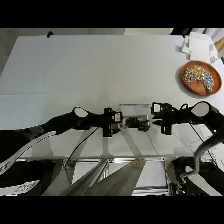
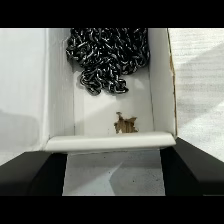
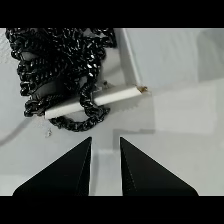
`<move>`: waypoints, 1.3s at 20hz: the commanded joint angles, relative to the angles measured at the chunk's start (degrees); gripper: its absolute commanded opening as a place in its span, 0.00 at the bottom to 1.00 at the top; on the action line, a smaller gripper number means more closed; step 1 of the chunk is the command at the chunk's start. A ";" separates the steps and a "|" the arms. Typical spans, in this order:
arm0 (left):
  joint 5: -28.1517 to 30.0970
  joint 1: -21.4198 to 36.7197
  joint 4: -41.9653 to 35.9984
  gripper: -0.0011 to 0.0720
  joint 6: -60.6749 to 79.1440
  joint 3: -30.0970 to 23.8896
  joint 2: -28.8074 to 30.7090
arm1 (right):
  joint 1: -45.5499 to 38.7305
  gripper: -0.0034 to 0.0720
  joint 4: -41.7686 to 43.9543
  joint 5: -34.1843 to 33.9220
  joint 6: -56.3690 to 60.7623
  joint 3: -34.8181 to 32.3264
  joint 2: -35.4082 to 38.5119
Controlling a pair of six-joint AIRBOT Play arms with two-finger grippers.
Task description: Fold the box and place the chain.
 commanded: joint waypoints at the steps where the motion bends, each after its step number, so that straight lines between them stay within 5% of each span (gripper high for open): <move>1: 0.00 -0.02 0.02 0.45 0.02 0.02 0.02 | -0.02 0.33 1.88 -1.05 -6.86 -0.20 -2.62; 16: 0.00 -0.02 0.02 0.45 0.02 0.02 0.02 | 0.00 0.36 7.30 -1.95 -13.90 -0.20 -6.71; 26: 0.02 -0.02 0.02 0.45 0.00 0.02 0.02 | 0.00 0.25 8.48 -2.10 -14.08 -0.22 -6.78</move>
